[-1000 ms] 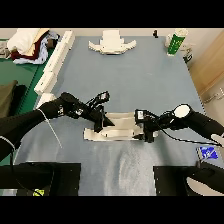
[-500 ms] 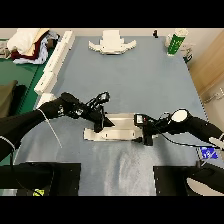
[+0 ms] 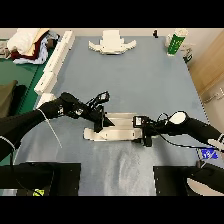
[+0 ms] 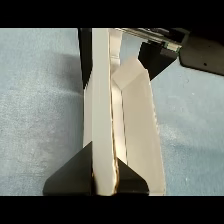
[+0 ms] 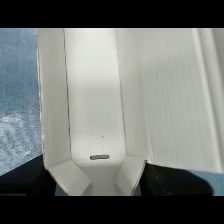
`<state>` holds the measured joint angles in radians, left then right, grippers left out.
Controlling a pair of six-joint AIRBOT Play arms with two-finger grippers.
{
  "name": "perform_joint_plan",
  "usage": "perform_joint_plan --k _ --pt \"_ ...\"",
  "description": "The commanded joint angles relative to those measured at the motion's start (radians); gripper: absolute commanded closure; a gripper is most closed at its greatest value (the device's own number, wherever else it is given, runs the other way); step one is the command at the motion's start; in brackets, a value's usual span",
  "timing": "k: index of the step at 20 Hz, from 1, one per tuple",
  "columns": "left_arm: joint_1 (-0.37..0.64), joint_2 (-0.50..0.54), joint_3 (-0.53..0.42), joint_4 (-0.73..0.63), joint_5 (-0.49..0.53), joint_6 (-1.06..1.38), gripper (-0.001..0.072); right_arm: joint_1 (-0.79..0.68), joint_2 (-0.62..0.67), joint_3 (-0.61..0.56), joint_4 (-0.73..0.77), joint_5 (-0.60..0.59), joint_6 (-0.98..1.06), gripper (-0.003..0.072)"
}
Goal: Fold the box.
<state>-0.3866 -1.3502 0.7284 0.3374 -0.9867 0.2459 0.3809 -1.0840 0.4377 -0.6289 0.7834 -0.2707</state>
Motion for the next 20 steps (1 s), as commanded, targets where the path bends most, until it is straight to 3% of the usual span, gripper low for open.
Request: perform_joint_plan --k 1,2,4,20 --pt "0.000 0.000 0.001 0.000 0.000 0.000 0.0695 0.015 -0.014 -0.001 0.009 -0.015 -0.003 0.0012" --pt "0.000 0.000 0.001 0.000 0.000 0.000 0.0696 0.015 -0.019 -0.001 0.008 -0.015 -0.003 0.0036" --pt "0.000 0.000 0.001 0.000 0.000 0.000 0.0696 0.015 -0.019 -0.001 0.008 -0.016 -0.003 0.0153" --pt "0.000 0.000 0.001 0.000 0.000 0.000 0.0696 0.015 -0.018 0.000 -0.003 -0.017 -0.003 0.0150"
